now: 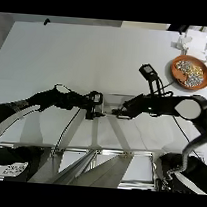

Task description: Fold the box and place the chain.

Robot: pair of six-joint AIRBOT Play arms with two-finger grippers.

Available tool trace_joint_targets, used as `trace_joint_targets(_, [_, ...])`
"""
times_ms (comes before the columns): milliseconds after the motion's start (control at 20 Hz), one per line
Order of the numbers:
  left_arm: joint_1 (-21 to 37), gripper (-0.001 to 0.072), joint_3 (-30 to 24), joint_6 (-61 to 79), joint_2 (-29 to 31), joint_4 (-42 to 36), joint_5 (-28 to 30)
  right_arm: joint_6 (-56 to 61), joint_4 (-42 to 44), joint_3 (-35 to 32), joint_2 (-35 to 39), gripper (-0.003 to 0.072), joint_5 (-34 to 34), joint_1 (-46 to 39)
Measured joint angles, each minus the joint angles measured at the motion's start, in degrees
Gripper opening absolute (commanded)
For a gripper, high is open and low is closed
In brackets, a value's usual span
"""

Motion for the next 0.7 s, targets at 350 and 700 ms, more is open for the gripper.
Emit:
trace_joint_targets(350, [0.00,0.0209,0.00,0.00,0.00,0.00,-0.02,-0.07,0.17,-2.05,-7.56,0.0208,-3.34,0.02])
trace_joint_targets(700, [0.00,0.0209,0.00,0.00,0.00,0.02,-0.02,-2.05,0.09,-0.94,-0.79,0.0427,0.02,-3.65])
